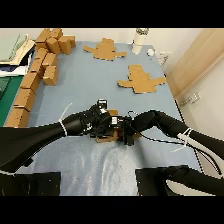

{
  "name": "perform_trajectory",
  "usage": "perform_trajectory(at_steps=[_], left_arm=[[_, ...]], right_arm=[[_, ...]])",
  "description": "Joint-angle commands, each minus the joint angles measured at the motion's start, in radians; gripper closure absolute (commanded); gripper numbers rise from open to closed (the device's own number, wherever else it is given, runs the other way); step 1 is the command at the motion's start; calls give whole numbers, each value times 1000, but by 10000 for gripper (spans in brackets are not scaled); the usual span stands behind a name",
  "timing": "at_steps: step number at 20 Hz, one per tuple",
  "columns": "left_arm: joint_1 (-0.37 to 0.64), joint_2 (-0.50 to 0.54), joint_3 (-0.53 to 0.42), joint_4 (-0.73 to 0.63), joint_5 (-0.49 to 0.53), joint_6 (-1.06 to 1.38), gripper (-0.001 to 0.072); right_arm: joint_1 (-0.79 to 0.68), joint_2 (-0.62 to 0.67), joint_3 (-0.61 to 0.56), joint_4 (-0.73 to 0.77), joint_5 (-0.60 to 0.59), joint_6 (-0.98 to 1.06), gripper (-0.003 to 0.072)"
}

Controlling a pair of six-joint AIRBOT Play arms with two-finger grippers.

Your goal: Fold the box.

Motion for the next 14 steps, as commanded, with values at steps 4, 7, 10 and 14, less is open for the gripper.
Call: perform_trajectory(at_steps=[4, 7, 10, 14], left_arm=[[-1, -16, 3, -10, 11, -47, 697], [-1, -15, 3, -18, 10, -47, 696], [0, -15, 3, -35, 6, -48, 258], [2, -10, 20, -63, -52, -48, 244]], right_arm=[[0, 0, 1, 1, 0, 0, 181], [0, 0, 1, 1, 0, 0, 181], [0, 0, 1, 1, 0, 0, 181], [0, 0, 1, 1, 0, 0, 181]])
